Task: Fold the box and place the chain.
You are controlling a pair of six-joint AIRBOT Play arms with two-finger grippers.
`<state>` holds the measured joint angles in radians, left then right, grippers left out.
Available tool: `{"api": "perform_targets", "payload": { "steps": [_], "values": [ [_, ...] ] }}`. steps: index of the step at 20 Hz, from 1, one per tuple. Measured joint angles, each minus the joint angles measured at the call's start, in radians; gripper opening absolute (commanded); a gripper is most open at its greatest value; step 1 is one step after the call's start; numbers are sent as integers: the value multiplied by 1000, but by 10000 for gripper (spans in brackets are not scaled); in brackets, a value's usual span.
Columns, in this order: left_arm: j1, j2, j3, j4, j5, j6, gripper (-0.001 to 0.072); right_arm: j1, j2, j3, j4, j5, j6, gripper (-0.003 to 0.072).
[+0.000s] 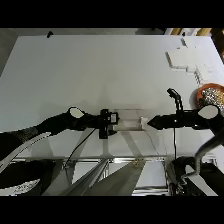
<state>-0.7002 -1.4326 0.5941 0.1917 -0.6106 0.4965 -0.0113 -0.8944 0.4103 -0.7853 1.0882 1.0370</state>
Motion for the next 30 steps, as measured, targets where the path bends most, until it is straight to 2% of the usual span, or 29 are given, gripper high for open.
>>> {"api": "perform_targets", "payload": {
  "steps": [2,3,4,8,11,16,18,20,29,30],
  "values": [
    [0,0,0,0,0,0,205,21,0,0,11,-2,4,348],
    [0,0,0,0,0,0,205,40,-6,0,15,-8,8,410],
    [0,0,0,0,0,0,205,60,-11,0,15,-19,11,437],
    [0,0,0,0,0,0,205,158,-24,15,-23,-69,90,434],
    [0,0,0,0,0,0,205,243,-28,45,-89,-102,204,393],
    [0,0,0,0,0,0,205,394,-47,101,-269,-158,513,392],
    [0,0,0,0,0,0,205,448,-74,128,-341,-169,644,380],
    [0,0,0,0,0,0,205,501,-114,163,-403,-178,753,325],
    [0,0,0,1,0,1,205,645,-264,254,-583,-167,1084,313],
    [0,0,0,0,0,1,205,649,-273,257,-589,-160,1103,261]
  ]
}}
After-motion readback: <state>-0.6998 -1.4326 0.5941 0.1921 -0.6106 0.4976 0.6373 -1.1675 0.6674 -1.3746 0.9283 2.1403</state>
